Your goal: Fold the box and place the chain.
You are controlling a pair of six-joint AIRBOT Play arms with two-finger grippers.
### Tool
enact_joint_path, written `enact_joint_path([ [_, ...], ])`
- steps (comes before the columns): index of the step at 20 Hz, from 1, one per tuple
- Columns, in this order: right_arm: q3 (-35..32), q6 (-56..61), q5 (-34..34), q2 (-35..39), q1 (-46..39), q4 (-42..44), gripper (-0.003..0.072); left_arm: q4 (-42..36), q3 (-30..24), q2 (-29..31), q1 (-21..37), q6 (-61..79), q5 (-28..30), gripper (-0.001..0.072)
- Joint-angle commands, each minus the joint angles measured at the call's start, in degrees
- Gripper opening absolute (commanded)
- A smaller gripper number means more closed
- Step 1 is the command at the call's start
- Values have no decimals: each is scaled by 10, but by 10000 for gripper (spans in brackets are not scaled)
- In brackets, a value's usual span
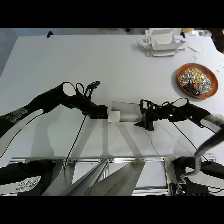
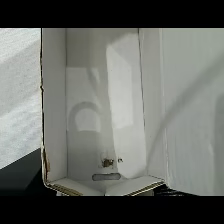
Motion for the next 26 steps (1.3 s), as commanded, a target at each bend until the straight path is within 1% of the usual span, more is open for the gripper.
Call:
enact_joint_path([
  [1, 0, 0, 0, 0, 0, 0, 400, -8, 0, 10, -5, 3, 3, 231],
  [7, 0, 0, 0, 0, 0, 0, 400, -23, 0, 10, -22, 3, 8, 231],
  [12, 0, 0, 0, 0, 0, 0, 400, -23, 0, 10, -23, 2, 10, 232],
  [19, 0, 0, 0, 0, 0, 0, 400, -18, 0, 13, -6, 2, 14, 231],
  [22, 0, 0, 0, 0, 0, 0, 400, -14, 0, 28, 6, 2, 13, 231],
  [26, 0, 0, 0, 0, 0, 0, 400, -14, 0, 35, 6, 2, 9, 231],
])
